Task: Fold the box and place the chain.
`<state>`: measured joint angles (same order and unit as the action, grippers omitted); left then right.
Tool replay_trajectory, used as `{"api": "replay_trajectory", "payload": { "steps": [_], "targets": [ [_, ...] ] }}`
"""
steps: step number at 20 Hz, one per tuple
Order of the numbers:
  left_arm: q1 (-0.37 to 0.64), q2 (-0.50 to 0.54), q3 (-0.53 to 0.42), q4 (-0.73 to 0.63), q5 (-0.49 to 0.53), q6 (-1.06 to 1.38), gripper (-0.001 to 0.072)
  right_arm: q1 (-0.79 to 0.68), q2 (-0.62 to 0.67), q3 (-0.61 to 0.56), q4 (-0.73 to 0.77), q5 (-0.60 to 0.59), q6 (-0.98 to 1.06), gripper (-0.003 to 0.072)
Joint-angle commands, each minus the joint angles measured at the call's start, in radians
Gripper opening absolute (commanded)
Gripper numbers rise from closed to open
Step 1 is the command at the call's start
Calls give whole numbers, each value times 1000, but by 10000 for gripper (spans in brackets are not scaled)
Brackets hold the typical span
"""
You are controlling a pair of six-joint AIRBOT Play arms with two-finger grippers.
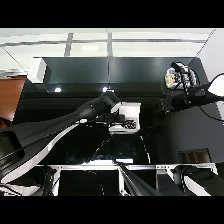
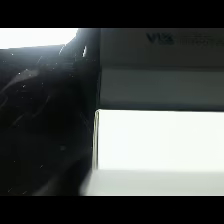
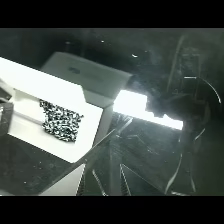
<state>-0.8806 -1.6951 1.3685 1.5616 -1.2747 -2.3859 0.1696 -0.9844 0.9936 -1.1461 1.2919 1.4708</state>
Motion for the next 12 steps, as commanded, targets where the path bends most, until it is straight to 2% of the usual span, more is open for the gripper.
{"api": "replay_trajectory", "payload": {
  "steps": [1,2,5,8,10,12],
  "targets": [
    [-6,32,31,37,-51,0,356,-3,3,0,-11,-1,-18,265],
    [-13,60,31,57,-48,4,437,-3,3,0,-11,-4,-19,265],
    [-18,154,31,84,-56,85,443,-3,3,0,-11,-10,-21,265],
    [-13,283,-27,252,-127,116,443,-3,3,0,-11,6,-20,265],
    [25,388,-145,357,-169,116,443,-3,3,0,-11,24,-19,265],
    [113,513,-328,364,-158,116,442,-3,3,0,-11,37,-15,265]
  ]
}}
